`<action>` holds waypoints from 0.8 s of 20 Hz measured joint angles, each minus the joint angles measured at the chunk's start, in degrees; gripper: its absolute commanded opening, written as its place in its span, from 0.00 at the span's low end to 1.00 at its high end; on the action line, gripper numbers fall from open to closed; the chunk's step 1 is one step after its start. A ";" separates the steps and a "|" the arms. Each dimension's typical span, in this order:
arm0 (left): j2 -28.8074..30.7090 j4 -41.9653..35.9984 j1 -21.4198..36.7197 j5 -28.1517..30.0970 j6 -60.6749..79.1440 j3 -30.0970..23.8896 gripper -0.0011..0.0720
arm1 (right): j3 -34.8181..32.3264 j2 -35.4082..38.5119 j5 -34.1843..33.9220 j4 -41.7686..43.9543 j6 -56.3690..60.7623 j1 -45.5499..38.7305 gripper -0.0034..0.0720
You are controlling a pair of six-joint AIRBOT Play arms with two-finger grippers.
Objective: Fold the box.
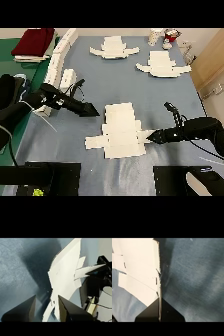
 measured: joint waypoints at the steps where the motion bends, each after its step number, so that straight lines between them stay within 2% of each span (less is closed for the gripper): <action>1: -1.81 -1.53 -0.61 -0.02 1.73 0.35 0.57 | -0.13 0.28 0.13 0.04 -0.04 0.00 0.04; 8: -13.86 -6.34 -7.50 -1.49 6.60 8.48 0.57 | -0.44 0.87 0.26 0.02 -0.11 0.00 0.04; 15: -17.14 -6.16 -11.08 -7.98 9.18 14.16 0.57 | -0.44 0.90 0.42 -0.11 0.26 0.00 0.04; 16: -17.25 -5.46 -11.39 -8.90 9.40 14.62 0.40 | -0.44 0.90 0.42 -0.15 0.26 0.00 0.04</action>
